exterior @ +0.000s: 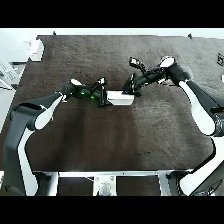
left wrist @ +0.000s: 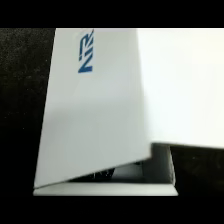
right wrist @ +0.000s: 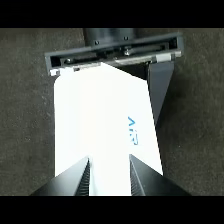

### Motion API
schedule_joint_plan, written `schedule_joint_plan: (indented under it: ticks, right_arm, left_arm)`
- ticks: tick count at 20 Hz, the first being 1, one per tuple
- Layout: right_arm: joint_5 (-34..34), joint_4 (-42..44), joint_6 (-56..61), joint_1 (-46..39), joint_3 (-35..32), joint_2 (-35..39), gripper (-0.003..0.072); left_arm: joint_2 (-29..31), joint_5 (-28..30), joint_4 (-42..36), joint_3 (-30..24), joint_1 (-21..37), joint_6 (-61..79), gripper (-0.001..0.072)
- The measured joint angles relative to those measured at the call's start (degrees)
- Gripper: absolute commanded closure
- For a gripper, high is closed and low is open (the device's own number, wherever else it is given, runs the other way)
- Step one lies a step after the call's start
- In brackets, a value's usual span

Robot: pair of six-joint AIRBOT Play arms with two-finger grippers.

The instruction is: Fold the box and place the chain.

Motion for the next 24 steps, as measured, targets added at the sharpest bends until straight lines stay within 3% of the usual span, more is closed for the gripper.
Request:
schedule_joint_plan:
  ticks: [3, 5, 16, 24]
  right_arm:
    - [-0.68, -0.07, 0.0, 0.0, -0.04, -0.2, 0.038]
    - [-1.01, -0.24, -0.02, 0.0, -0.09, -0.28, 0.0244]
    - [0.02, 2.01, -0.17, -0.37, -0.92, -0.28, 0.0258]
    - [-1.38, 7.82, -6.08, -2.75, -7.48, 1.81, 0.0269]
  left_arm:
    - [0.0, 0.0, 0.0, 0.0, 0.0, -0.02, 0.0236]
    - [0.0, 0.0, 0.0, 0.0, 0.0, 0.0, 0.0236]
    - [0.0, 0.0, 0.0, 0.0, 0.0, 0.0, 0.0236]
    - [0.0, 0.0, 0.0, 0.0, 0.0, 0.0, 0.0236]
